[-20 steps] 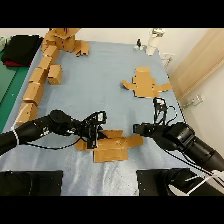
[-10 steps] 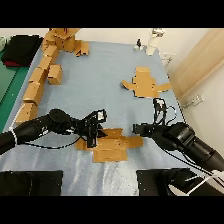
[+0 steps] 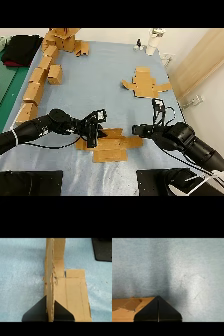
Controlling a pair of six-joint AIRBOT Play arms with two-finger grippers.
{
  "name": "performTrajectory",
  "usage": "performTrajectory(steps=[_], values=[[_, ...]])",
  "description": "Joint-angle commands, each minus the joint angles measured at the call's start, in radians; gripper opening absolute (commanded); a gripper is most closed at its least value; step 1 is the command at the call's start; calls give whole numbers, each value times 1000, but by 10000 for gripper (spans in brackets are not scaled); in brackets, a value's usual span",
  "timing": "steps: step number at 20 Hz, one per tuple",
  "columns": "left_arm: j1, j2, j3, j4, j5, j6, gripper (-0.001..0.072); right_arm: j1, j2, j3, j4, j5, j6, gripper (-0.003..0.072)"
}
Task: Fold the box.
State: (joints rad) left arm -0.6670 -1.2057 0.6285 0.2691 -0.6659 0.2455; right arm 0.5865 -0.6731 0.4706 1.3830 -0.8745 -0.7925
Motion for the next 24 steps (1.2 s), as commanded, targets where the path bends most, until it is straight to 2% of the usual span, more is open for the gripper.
performTrajectory(steps=[1,7,9,11,13,15,18,21,22,23,24], values=[[0,-14,0,4,2,0,12,1,-1,1,6,-1,-2,4],[0,-14,0,0,1,0,13,1,2,1,33,-1,-28,4],[0,-14,0,1,2,0,13,2,8,8,131,-28,-101,3],[0,-14,0,1,1,0,13,28,27,18,254,-113,-199,3],[0,-14,0,1,1,0,13,135,76,19,329,-166,-273,3],[0,-14,0,0,1,0,12,312,143,19,323,-162,-256,2],[0,-14,0,1,2,0,13,615,175,14,177,-183,-141,3],[0,-14,0,0,2,0,13,905,124,-10,-18,-182,-117,5],[0,-14,0,0,2,0,13,967,95,-16,-110,-183,-128,53],[0,-14,0,0,2,0,13,1008,64,-23,-200,-182,-129,270],[0,-14,0,1,2,0,13,1031,26,-29,-285,-182,-129,447]])
